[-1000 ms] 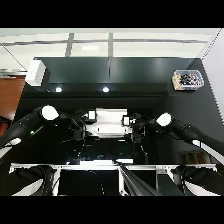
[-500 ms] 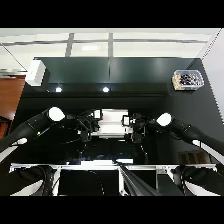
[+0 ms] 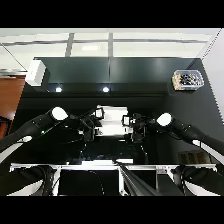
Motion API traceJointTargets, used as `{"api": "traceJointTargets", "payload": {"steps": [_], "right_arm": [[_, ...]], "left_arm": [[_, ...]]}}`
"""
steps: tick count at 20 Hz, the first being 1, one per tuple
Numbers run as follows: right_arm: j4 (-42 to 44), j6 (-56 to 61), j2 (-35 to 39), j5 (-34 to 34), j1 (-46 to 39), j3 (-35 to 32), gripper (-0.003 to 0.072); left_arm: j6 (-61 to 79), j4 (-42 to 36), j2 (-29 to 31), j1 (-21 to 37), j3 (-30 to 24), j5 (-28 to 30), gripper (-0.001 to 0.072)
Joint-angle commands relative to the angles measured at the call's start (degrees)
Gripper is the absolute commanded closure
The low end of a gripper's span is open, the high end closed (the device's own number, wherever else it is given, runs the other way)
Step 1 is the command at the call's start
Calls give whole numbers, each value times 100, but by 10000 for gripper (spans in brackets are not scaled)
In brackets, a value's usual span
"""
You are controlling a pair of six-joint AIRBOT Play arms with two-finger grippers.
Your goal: Fold the box and place the chain.
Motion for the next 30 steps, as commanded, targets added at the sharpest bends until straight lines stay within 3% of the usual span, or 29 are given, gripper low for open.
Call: {"api": "traceJointTargets", "payload": {"steps": [1,2,3,4,5,6,8,12,16,20,21,25,30], "right_arm": [[-2,2,0,2,2,0,226],[-2,0,0,2,2,-2,225],[-2,2,0,2,2,-2,225],[-2,2,0,2,2,0,225],[-2,2,0,2,2,-2,225],[-2,2,0,2,2,-2,225],[-2,2,0,2,2,-2,226],[-2,2,0,2,2,0,225],[-2,2,0,2,2,0,225],[-2,0,0,2,2,0,225],[-2,2,0,2,2,-2,225],[-2,0,0,4,2,-2,225],[-2,2,0,2,2,0,225]], "left_arm": [[20,85,-11,-4,22,2,332],[22,85,-11,-4,22,83,242],[22,85,-9,-4,26,96,233],[20,103,-9,-2,46,96,458],[20,92,-9,-4,72,120,481],[17,81,-9,-4,101,105,400],[-125,334,57,28,203,44,677],[-2083,1816,802,476,459,-398,682],[-3692,2898,1722,1718,450,-1285,681],[-8271,2671,1510,3244,33,-1858,681],[-8557,2354,1362,3495,-125,-1985,680],[-7287,855,503,3777,-549,-2168,681],[-6679,-144,-527,2911,-540,-1646,681]]}}
